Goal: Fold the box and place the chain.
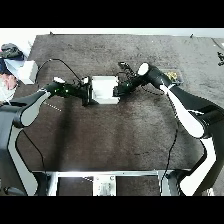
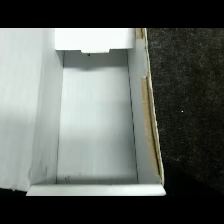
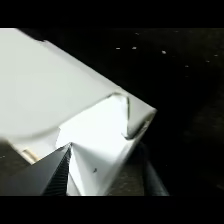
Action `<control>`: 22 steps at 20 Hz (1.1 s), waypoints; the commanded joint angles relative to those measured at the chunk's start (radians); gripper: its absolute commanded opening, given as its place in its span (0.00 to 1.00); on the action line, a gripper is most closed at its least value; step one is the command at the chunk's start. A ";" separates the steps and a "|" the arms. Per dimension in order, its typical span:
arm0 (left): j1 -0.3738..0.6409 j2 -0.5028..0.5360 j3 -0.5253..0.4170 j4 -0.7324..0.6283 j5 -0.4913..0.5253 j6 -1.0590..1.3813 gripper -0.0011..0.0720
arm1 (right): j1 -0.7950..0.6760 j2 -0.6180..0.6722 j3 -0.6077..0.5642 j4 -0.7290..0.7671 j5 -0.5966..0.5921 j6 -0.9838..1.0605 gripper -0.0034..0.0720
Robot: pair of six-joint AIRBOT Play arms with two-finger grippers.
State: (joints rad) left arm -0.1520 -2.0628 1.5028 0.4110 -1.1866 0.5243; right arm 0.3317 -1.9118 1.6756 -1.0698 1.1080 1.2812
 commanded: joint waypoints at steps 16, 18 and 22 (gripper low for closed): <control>0.000 -0.001 0.000 0.000 0.000 0.000 0.59 | 0.142 -0.081 0.163 -0.457 0.117 0.574 0.50; 0.000 0.000 0.000 0.000 0.000 0.000 0.59 | 0.143 -0.081 0.163 -0.461 0.118 0.597 0.50; 0.000 -0.001 0.000 0.000 -0.001 0.000 0.59 | 0.148 -0.082 0.163 -0.482 0.097 0.639 0.45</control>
State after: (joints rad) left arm -0.1520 -2.0628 1.5028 0.4110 -1.1870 0.5247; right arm 0.4759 -1.9930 1.8378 -1.5261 1.2175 1.8751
